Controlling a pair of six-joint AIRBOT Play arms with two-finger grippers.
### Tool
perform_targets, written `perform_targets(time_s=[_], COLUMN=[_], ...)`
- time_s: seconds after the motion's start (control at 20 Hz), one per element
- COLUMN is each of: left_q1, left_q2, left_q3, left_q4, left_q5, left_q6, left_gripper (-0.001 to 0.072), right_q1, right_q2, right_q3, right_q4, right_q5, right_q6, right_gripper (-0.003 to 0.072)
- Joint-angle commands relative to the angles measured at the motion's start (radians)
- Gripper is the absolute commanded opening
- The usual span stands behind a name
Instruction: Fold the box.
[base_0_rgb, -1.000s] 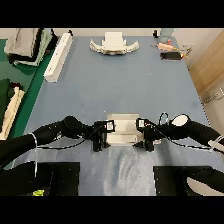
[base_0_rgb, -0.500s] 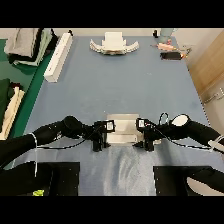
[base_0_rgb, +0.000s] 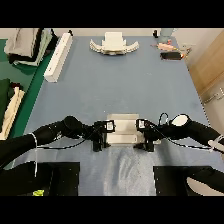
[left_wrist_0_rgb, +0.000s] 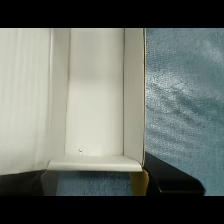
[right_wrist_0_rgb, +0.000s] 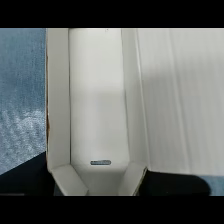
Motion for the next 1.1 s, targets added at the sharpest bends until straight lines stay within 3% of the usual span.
perform_targets(time_s=[0.0, 0.2, 0.4, 0.55, 0.65, 0.75, 0.85, 0.95, 1.05], left_q1=[0.0, 0.0, 0.0, 0.0, 0.0, 0.0, 0.0, 0.0, 0.0], left_q2=[0.0, 0.0, 0.0, 0.0, 0.0, 0.0, 0.0, 0.0, 0.0], left_q3=[0.001, 0.001, 0.001, 0.001, 0.001, 0.001, 0.001, 0.001, 0.001], left_q4=[0.0, 0.0, 0.0, 0.0, 0.0, 0.0, 0.0, 0.0, 0.0], left_q5=[-0.001, 0.0, -0.001, 0.0, 0.0, 0.0, 0.0, -0.001, 0.0], left_q6=[0.0, 0.0, 0.0, 0.0, 0.0, 0.0, 0.0, 0.0, 0.0], left_gripper=[0.0408, 0.0408, 0.0408, 0.0408, 0.0408, 0.0408, 0.0408, 0.0408, 0.0408], right_q1=[-0.001, -0.047, -0.105, -0.125, -0.124, -0.124, -0.124, -0.123, -0.123], right_q2=[0.016, 0.152, 0.353, 0.468, 0.516, 0.528, 0.509, 0.483, 0.46], right_q3=[0.001, 0.001, 0.001, 0.001, 0.001, 0.001, 0.001, 0.001, 0.001], right_q4=[-0.002, -0.115, -0.225, -0.213, -0.121, -0.006, -0.001, -0.003, -0.002], right_q5=[0.034, 0.127, 0.129, 0.143, 0.183, 0.169, 0.168, 0.185, 0.19], right_q6=[0.002, 0.19, 0.365, 0.476, 0.598, 0.963, 1.404, 1.564, 1.568], right_gripper=[0.0716, 0.0717, 0.0716, 0.0711, 0.071, 0.071, 0.0709, 0.0709, 0.0709])
